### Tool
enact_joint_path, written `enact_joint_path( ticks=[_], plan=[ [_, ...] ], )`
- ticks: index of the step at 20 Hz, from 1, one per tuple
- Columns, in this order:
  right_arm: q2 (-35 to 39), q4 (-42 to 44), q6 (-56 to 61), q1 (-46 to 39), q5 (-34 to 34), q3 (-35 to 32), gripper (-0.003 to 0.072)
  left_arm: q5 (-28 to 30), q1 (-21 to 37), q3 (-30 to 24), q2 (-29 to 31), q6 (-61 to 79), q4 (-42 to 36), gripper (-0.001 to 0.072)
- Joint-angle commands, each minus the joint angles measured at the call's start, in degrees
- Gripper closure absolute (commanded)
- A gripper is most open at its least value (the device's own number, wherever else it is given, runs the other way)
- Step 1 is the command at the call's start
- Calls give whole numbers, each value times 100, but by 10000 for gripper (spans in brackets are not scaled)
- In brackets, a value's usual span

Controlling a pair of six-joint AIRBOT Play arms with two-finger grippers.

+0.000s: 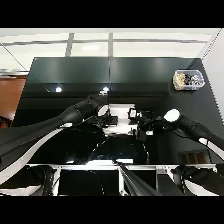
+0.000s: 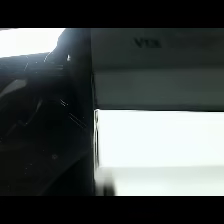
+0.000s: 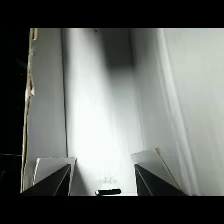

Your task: Fold the box and place the chain.

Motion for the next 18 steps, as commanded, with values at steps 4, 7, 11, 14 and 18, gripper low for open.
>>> enact_joint_path(
  ticks=[4, 7, 11, 14, 18],
  plan=[
    [-24, 190, 739, 0, 74, 2, 303, -22, -2, 2, 0, -4, -2, 684],
    [31, 214, 896, -15, 107, 7, 674, -20, -2, 2, 0, -4, -2, 684],
    [470, -761, 2920, -494, 745, 337, 674, -20, 4, 2, 0, -7, -2, 684],
    [1121, -2391, 5123, -1596, 1049, 584, 675, -70, 2, 2, 0, 13, -138, 683],
    [1307, -2522, 7506, -3021, 1095, 232, 674, 50, -17, 0, 0, -26, -136, 683]
  ],
)
